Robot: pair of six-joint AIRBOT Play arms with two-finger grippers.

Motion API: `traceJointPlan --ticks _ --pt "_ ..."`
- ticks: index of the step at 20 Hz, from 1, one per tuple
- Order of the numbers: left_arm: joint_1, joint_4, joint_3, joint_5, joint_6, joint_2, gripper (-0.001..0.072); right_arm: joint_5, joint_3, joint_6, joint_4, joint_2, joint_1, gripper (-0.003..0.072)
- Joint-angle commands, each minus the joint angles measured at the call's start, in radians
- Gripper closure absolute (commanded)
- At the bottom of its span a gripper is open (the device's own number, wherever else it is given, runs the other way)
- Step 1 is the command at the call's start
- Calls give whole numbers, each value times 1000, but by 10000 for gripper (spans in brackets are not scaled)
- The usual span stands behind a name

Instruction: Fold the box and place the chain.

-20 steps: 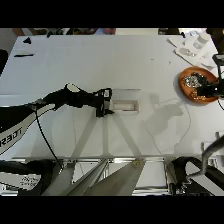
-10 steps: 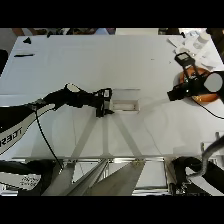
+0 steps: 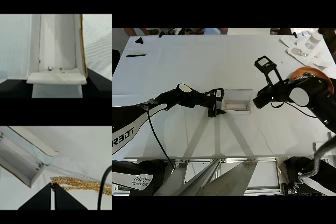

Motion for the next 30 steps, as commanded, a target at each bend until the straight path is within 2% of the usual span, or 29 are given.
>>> traceJointPlan --ticks 1,5,10,13,19,20,21,22,27,30 --pt "0 0 0 0 0 0 362 -76 0 52 1 -1 91 680" --pt "0 0 0 0 0 0 362 -150 0 56 25 -1 151 680" --pt "0 0 0 0 0 0 362 -338 0 55 167 -24 163 680" --pt "0 0 0 0 0 0 362 -330 0 55 217 -95 163 680" --pt "0 0 0 0 0 0 362 -249 0 134 217 -249 163 671" --pt "0 0 0 0 0 0 362 -246 0 134 217 -261 163 578" --pt "0 0 0 0 0 0 362 -245 0 134 217 -262 163 404" --pt "0 0 0 0 0 0 362 -245 1 133 217 -248 163 358" --pt "0 0 0 0 0 0 362 -197 1 130 127 -117 145 358" --pt "0 0 0 -2 0 0 362 -112 1 130 90 -30 43 358"
